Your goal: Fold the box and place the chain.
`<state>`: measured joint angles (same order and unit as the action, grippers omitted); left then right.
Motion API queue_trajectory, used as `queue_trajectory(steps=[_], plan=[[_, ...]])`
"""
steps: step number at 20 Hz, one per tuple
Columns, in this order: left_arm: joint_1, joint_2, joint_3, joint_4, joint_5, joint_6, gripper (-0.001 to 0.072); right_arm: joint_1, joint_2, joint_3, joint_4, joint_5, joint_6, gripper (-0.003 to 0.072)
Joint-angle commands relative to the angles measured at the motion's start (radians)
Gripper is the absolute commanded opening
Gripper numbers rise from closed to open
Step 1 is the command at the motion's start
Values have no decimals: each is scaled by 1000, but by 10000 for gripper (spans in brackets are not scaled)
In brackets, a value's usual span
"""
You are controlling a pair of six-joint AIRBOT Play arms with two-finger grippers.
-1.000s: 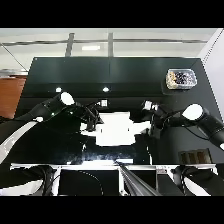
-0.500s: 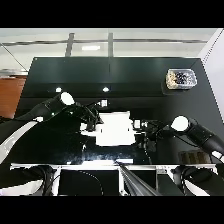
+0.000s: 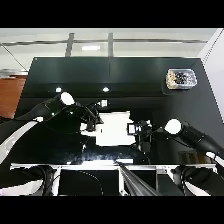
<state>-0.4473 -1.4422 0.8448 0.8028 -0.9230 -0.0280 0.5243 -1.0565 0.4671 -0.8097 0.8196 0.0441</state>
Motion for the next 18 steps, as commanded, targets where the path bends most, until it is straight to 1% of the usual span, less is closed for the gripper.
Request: queue_trajectory(steps=[1, 4, 7, 10, 15, 16, 18], plan=[[0, -1, 0, 1, 5, 0, 29, 33, -5, 0, 10, -62, 3, 706], [0, -1, 0, 1, 26, 0, 29, 32, 6, 10, 24, -62, 56, 705], [0, -1, 1, 2, 28, 0, 28, 16, 45, 39, 23, -64, 64, 706], [0, 2, 1, 64, 29, -1, 27, -31, 56, 67, 9, -41, 76, 707], [0, 47, 1, 79, 33, -1, 27, -67, 56, 71, 8, -50, 75, 707], [0, 54, 1, 79, 33, -1, 27, -67, 56, 71, 18, -58, 75, 706], [-4, 55, 1, 78, 33, -1, 27, -66, 56, 71, 85, -65, 48, 707]])
